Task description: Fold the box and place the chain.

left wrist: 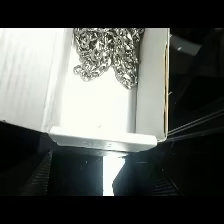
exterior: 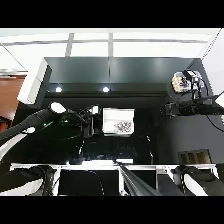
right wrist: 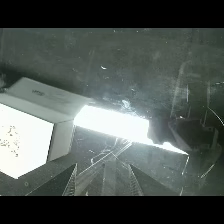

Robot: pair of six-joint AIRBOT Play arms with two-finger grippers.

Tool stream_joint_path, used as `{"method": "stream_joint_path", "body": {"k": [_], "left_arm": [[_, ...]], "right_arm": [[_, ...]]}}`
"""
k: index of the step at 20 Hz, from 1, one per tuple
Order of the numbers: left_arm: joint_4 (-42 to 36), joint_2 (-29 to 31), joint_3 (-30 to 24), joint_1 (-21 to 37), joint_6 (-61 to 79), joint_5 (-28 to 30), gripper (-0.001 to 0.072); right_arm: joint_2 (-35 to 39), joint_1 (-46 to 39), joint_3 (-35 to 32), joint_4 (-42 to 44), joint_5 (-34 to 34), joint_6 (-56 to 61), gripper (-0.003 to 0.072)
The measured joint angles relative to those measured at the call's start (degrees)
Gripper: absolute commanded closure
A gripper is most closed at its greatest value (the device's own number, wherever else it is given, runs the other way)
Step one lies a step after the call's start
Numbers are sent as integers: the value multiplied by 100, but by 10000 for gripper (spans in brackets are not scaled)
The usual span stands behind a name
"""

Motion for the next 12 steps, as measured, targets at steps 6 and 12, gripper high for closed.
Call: {"method": "stream_joint_path", "body": {"k": [6, 12], "left_arm": [[-391, -7, 0, -7, 0, -44, 21], [-439, -9, 2, -138, 0, 188, 19]], "right_arm": [[0, 0, 0, -13, -15, -4, 316], [0, 0, 0, -15, -101, -9, 316]]}}
